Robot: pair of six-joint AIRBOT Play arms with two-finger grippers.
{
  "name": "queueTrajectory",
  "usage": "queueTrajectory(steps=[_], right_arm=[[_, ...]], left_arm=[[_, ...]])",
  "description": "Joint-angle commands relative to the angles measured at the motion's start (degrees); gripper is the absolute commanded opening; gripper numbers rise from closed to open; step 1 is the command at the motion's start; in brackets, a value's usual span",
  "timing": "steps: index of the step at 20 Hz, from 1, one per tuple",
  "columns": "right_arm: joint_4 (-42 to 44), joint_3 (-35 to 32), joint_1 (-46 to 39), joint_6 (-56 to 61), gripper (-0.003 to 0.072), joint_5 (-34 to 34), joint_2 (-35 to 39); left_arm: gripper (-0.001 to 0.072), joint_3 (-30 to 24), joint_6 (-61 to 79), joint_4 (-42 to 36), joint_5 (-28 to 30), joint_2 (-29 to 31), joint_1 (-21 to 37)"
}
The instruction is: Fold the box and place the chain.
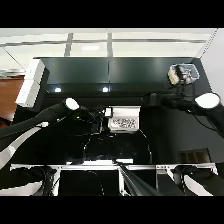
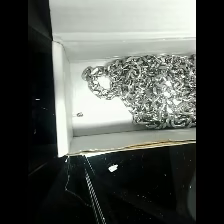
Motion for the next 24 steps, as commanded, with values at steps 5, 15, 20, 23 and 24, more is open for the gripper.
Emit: queueTrajectory(steps=[5, 15, 20, 23, 24], right_arm=[[-0.94, 7.26, 5.22, -41.42, 0.0716, 13.07, -6.75], [-6.45, 5.29, 10.16, -52.06, 0.0716, 17.57, -6.32], [-7.72, 4.52, 11.72, -54.95, 0.0716, 16.79, -6.32], [-7.72, 4.52, 11.8, -54.93, 0.0636, 17.33, -6.32], [-7.72, 4.52, 11.89, -54.9, 0.048, 18.05, -6.32]], left_arm=[[0.0332, 0.0, 0.0, 0.0, 0.02, -0.02, -0.02], [0.0332, 0.0, 0.0, -0.04, 0.02, -0.04, -0.02], [0.0332, 0.0, 0.0, -0.04, 0.02, -0.04, -0.02], [0.0332, 0.0, 0.0, -0.04, 0.02, -0.04, -0.02], [0.0332, 0.0, 0.0, -0.04, 0.02, -0.04, -0.02]])
